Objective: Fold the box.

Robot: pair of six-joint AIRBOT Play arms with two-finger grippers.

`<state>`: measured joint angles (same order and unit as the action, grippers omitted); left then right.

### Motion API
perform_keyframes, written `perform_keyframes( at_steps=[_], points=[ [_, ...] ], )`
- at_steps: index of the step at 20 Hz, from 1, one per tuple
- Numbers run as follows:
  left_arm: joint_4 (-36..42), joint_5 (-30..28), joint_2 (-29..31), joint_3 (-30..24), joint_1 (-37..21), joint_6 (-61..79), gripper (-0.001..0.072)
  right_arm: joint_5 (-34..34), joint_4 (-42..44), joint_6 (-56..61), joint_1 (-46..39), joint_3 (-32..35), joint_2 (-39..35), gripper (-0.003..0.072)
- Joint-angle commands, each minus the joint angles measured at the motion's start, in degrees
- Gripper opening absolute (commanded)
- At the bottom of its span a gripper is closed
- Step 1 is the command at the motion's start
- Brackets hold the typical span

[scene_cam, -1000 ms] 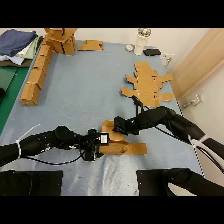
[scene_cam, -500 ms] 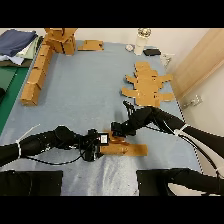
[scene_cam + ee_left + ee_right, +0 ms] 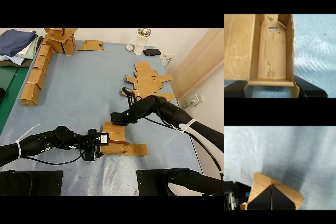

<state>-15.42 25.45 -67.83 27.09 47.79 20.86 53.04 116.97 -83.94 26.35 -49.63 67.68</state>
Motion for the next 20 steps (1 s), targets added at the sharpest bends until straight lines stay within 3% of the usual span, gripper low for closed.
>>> perform_keyframes(
  at_steps=[1,6,11,17,20],
  points=[
    [0.0,-1.2,0.1,0.0,0.0,-4.1,0.0599,5.0,-13.9,5.9,-1.0,-5.3,-3.8,0.0001],
    [0.0,-7.2,2.0,-0.1,0.0,-6.9,0.0599,15.8,-27.8,10.7,-3.9,-5.4,-9.4,0.0001],
    [0.0,-8.6,2.1,-0.5,0.0,-6.8,0.0599,21.4,-29.7,10.6,-5.0,-3.8,-10.0,0.0],
    [0.0,-8.9,2.0,-1.5,0.0,-6.7,0.0599,16.2,-19.8,10.3,-4.9,10.8,-11.8,-0.0001],
    [0.0,-8.5,2.0,-1.5,0.0,-5.4,0.0599,13.4,-11.9,4.9,-4.9,13.0,-12.1,-0.0001]
  ],
)
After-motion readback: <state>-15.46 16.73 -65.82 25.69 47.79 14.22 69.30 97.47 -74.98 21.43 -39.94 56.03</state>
